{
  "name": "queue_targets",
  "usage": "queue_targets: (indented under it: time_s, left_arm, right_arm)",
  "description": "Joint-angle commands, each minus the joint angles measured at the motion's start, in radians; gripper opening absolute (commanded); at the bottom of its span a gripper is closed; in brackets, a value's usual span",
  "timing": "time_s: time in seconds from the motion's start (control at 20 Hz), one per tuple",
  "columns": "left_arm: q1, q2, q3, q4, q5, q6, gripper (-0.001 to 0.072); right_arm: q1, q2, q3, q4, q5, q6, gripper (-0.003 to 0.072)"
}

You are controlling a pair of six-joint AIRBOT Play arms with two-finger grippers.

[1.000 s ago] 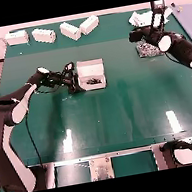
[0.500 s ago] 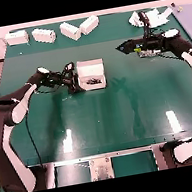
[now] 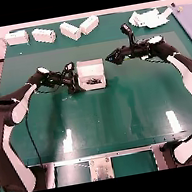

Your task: Fold the box and place the chain.

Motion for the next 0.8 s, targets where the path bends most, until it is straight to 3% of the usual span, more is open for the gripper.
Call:
queue_targets:
  time_s: [0.0,0.45,0.75]
  left_arm:
    - [0.001,0.0,0.001,0.0,0.0,0.0,0.0378]
    - [0.001,0.0,0.001,0.0,0.0,0.0,0.0378]
    - [0.001,0.0,0.001,0.0,0.0,0.0,0.0378]
  right_arm:
    - [0.022,-0.007,0.019,-0.015,0.006,-0.051,0.0217]
    - [0.069,-0.021,0.09,-0.042,-0.05,-0.084,0.0216]
    - [0.096,-0.013,0.09,-0.137,0.092,-0.084,0.0218]
